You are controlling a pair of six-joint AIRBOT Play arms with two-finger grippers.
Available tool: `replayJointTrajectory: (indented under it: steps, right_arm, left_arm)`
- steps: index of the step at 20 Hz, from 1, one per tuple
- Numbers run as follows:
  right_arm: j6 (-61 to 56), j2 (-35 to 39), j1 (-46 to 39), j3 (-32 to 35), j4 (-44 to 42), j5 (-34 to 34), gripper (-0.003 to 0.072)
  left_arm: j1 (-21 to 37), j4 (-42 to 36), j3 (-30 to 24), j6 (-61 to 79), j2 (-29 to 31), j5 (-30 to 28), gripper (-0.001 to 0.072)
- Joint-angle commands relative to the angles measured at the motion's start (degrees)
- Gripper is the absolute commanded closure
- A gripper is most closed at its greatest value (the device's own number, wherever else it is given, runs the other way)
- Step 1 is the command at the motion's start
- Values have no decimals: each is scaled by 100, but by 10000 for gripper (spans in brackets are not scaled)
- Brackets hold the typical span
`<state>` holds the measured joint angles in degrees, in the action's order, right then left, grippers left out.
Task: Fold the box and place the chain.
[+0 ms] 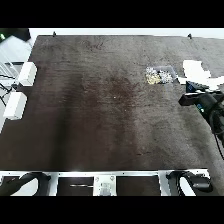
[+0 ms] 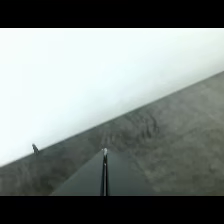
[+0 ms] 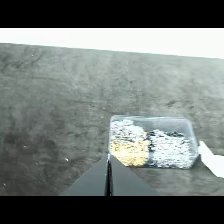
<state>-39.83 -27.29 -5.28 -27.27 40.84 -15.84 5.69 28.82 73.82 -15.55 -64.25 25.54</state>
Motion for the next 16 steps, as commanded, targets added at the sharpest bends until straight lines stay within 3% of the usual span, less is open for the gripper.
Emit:
replayJointTrajectory:
  steps: [1, 5, 8, 12, 16]
  right_arm:
    - [-28, 461, -527, 0, 284, -929, 677]
    - [-127, 1084, -754, 90, 280, -1292, 679]
    - [-540, 1613, -748, 603, 271, -1034, 681]
    - [-863, 2430, -743, 1528, 273, 157, 681]
    - [-861, 2588, -741, 2013, 275, 210, 682]
  left_arm:
    - [-660, -234, -1886, 363, 1309, -1104, 699]
    - [-1432, -452, -3829, 354, 2789, -2002, 699]
    - [-1897, -542, -4922, 205, 3766, -2330, 699]
    - [-2197, -542, -5482, -63, 4393, -2330, 699]
    - [-2194, -542, -5484, -109, 4391, -2197, 697]
